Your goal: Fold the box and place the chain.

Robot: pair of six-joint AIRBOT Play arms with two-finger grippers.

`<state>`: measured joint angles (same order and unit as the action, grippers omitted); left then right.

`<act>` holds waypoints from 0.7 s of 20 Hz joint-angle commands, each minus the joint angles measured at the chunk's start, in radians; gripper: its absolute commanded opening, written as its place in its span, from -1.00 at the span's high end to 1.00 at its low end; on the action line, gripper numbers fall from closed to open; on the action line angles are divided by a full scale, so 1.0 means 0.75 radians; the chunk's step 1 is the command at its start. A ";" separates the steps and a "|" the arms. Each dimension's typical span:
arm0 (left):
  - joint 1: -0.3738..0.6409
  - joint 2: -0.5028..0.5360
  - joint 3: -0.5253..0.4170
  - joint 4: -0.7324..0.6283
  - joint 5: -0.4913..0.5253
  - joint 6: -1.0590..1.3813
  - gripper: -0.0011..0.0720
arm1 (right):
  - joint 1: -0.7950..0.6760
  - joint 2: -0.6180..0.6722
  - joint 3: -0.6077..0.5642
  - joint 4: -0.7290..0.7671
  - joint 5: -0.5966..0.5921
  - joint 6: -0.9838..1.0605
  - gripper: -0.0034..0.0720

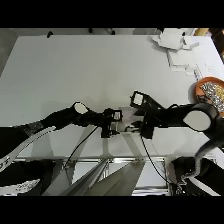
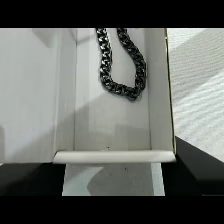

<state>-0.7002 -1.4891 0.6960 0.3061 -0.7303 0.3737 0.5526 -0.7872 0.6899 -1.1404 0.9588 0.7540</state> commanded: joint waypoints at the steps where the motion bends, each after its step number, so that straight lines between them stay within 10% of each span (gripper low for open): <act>1: 0.001 0.001 -0.001 0.001 0.000 0.000 0.04 | -0.137 0.143 0.008 -0.274 0.204 -0.093 0.15; 14: 0.001 0.001 -0.001 0.001 0.001 0.000 0.04 | -0.725 -0.127 -0.151 -0.395 -0.005 -0.817 0.23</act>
